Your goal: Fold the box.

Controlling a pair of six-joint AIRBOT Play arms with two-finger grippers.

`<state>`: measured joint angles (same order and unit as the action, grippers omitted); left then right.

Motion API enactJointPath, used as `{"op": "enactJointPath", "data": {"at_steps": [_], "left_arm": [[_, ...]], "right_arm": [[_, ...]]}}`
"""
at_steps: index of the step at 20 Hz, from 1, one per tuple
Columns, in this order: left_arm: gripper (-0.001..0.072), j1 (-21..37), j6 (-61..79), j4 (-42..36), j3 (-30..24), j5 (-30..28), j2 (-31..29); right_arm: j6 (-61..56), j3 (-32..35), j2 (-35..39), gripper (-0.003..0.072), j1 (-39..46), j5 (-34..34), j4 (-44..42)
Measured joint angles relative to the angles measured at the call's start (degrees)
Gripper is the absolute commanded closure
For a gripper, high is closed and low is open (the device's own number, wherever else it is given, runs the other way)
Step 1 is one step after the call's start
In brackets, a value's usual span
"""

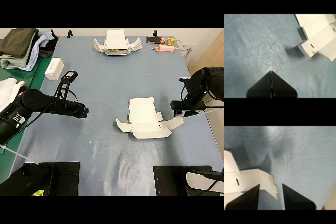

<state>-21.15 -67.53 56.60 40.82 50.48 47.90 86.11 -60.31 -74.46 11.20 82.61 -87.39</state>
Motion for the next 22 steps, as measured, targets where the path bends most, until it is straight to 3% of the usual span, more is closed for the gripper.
{"op": "enactJointPath", "data": {"at_steps": [3,12,14,17,20,22], "left_arm": [[0.0696,0.0,0.0,0.0,-0.02,-0.24,0.0],[0.0695,0.0,0.0,-0.09,-0.02,-1.73,0.0],[0.0695,0.0,-0.02,-0.37,0.0,-1.77,0.0],[0.0695,0.0,-0.02,-1.18,0.0,-1.86,0.0],[0.0695,0.0,-0.02,-1.81,0.0,-1.92,0.0],[0.0693,0.0,-0.39,-2.71,-0.02,-2.14,0.0]], "right_arm": [[2.05,-0.13,-1.03,0.0319,2.86,0.92,-2.56],[9.31,-0.17,-6.01,0.0323,6.36,5.16,-11.5],[10.21,-0.17,-6.97,0.0415,6.49,5.77,-13.0],[11.28,-0.15,-8.09,0.0446,6.56,6.32,-14.69],[12.13,-0.15,-8.57,0.0681,6.58,6.71,-16.17],[13.0,-0.11,-8.66,0.0682,6.56,6.86,-18.23]]}}
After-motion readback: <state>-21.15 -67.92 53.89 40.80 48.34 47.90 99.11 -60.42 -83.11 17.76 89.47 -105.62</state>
